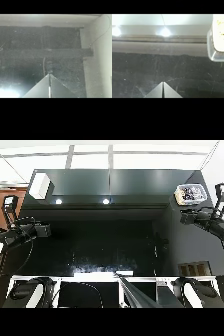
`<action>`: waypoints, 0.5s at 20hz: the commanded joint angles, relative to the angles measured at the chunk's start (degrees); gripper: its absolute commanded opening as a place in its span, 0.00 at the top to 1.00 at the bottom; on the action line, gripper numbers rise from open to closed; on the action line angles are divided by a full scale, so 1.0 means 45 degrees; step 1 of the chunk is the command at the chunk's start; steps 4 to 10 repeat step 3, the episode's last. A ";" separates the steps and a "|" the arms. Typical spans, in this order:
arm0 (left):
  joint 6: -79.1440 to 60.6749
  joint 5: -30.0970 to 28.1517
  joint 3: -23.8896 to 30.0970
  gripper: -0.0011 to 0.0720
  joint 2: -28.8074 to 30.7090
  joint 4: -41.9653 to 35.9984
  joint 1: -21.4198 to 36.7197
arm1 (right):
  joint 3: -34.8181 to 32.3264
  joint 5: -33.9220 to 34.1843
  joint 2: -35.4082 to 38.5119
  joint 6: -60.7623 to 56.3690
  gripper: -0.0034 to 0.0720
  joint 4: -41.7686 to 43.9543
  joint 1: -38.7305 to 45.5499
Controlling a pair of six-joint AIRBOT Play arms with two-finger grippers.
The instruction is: Fold the box and place the chain.
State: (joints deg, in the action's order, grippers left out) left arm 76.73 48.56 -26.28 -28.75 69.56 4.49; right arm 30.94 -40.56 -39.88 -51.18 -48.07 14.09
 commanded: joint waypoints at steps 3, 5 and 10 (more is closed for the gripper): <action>-0.0005 -0.0024 0.0010 0.95 0.0019 0.0000 -0.0010 | 0.0000 0.0010 0.0005 0.0000 0.93 0.0000 -0.0005; -0.0005 -0.0024 0.0010 0.95 0.0019 0.0000 -0.0010 | 0.0000 0.0010 0.0005 0.0000 0.93 0.0000 -0.0005; -0.0005 -0.0024 0.0010 0.95 0.0019 0.0000 -0.0010 | 0.0000 0.0010 0.0005 0.0000 0.93 0.0000 -0.0005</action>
